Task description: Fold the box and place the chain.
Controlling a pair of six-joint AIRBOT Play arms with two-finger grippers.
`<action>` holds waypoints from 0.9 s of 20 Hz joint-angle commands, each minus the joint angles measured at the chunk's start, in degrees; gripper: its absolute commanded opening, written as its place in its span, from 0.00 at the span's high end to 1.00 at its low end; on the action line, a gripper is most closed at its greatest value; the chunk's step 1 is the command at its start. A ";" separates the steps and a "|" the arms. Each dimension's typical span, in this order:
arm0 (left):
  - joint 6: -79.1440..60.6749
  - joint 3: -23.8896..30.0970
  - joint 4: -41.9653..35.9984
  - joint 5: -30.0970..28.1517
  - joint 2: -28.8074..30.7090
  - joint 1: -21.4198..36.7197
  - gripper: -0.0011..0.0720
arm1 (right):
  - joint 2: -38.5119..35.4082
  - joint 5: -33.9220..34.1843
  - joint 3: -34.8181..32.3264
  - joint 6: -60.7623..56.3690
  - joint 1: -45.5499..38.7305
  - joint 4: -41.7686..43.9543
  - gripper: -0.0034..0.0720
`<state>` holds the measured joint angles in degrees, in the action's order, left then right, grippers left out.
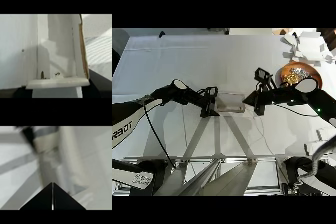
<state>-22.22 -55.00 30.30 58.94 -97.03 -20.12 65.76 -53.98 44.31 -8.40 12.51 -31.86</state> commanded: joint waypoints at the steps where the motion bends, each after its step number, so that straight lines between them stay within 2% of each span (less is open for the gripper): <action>1: -0.02 0.02 0.02 0.00 -0.02 0.00 0.79 | 0.63 10.93 0.07 -0.13 -0.02 3.37 0.95; 4: -0.02 0.02 0.02 0.00 -0.02 0.00 0.79 | 4.24 19.19 0.07 -0.13 -0.02 3.17 0.95; 6: -0.02 0.02 0.02 0.00 -0.02 0.00 0.79 | 7.78 21.03 0.07 -0.11 -0.02 3.19 0.95; 10: -0.02 0.02 0.02 0.00 -0.02 0.00 0.79 | 13.33 20.33 0.07 -0.13 0.00 3.23 0.95; 14: -0.02 0.02 0.04 0.00 -0.02 0.00 0.79 | 12.39 20.35 0.07 -0.13 -0.02 2.16 0.94; 16: -0.02 0.02 0.02 0.00 -0.02 0.00 0.79 | 10.03 18.67 0.07 -0.15 -0.02 -2.56 0.94; 18: -0.02 0.02 0.02 0.00 -0.02 0.00 0.79 | 6.60 14.88 0.07 -0.15 -0.02 -11.04 0.95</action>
<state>-22.22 -54.98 30.33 58.94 -97.03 -20.12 75.33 -35.48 44.34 -8.54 12.51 -34.13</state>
